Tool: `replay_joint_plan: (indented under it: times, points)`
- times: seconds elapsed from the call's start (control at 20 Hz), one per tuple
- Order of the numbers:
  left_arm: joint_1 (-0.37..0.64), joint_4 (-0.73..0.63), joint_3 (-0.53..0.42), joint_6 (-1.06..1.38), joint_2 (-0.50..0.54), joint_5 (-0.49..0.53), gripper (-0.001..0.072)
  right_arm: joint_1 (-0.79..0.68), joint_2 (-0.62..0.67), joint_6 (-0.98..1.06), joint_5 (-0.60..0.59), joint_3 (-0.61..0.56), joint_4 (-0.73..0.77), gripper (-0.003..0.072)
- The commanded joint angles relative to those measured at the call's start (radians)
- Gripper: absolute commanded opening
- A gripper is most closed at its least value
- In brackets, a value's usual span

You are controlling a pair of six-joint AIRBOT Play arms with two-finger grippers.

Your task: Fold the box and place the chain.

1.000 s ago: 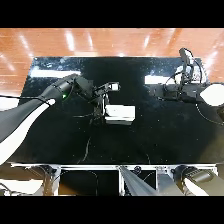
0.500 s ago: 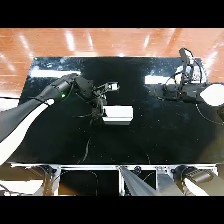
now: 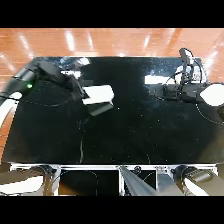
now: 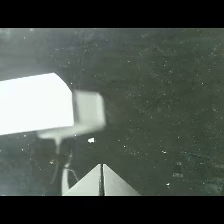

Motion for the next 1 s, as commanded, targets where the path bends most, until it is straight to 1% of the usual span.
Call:
replay_joint_plan:
  times: [0.0, 0.05, 0.15, 0.3, 0.4, 0.45, 0.5, 0.55, 0.75, 0.8, 0.95]
  points:
    - [0.177, 0.000, 0.001, -0.036, 0.025, -0.053, 0.0025, 0.000, 0.000, 0.000, 0.000, 0.001, 0.000, 0.0039]
    - [0.227, -0.002, 0.001, -0.038, 0.025, -0.088, 0.0025, 0.000, 0.000, 0.000, 0.000, 0.001, 0.000, 0.0039]
    - [0.324, -0.001, 0.002, -0.064, 0.025, -0.205, 0.0026, 0.000, 0.000, 0.000, 0.000, 0.001, 0.000, 0.0039]
    - [0.449, -0.001, 0.001, -0.141, 0.025, -0.476, 0.0025, 0.000, 0.000, 0.000, 0.000, 0.001, 0.000, 0.0039]
    - [0.492, 0.000, 0.002, -0.140, 0.024, -0.656, 0.0025, 0.000, 0.000, 0.000, -0.006, 0.001, 0.000, 0.0039]
    - [0.503, 0.000, 0.004, -0.140, 0.018, -0.729, 0.0025, 0.000, 0.000, 0.000, -0.013, 0.001, 0.000, 0.0039]
    - [0.509, -0.002, 0.013, -0.141, 0.003, -0.776, 0.0025, 0.000, 0.000, 0.000, -0.024, 0.001, 0.000, 0.0039]
    - [0.513, -0.005, 0.030, -0.145, -0.023, -0.801, 0.0026, 0.000, 0.000, 0.000, -0.032, 0.001, 0.000, 0.0039]
    - [0.521, -0.004, 0.142, -0.272, -0.171, -0.813, 0.0025, 0.000, 0.000, 0.000, -0.049, 0.001, 0.001, 0.0039]
    - [0.528, -0.004, 0.174, -0.304, -0.209, -0.797, 0.0025, 0.000, 0.000, 0.000, -0.049, 0.001, 0.001, 0.0039]
    - [0.546, -0.004, 0.262, -0.377, -0.312, -0.686, 0.0026, 0.000, 0.000, 0.000, -0.049, 0.001, 0.001, 0.0039]
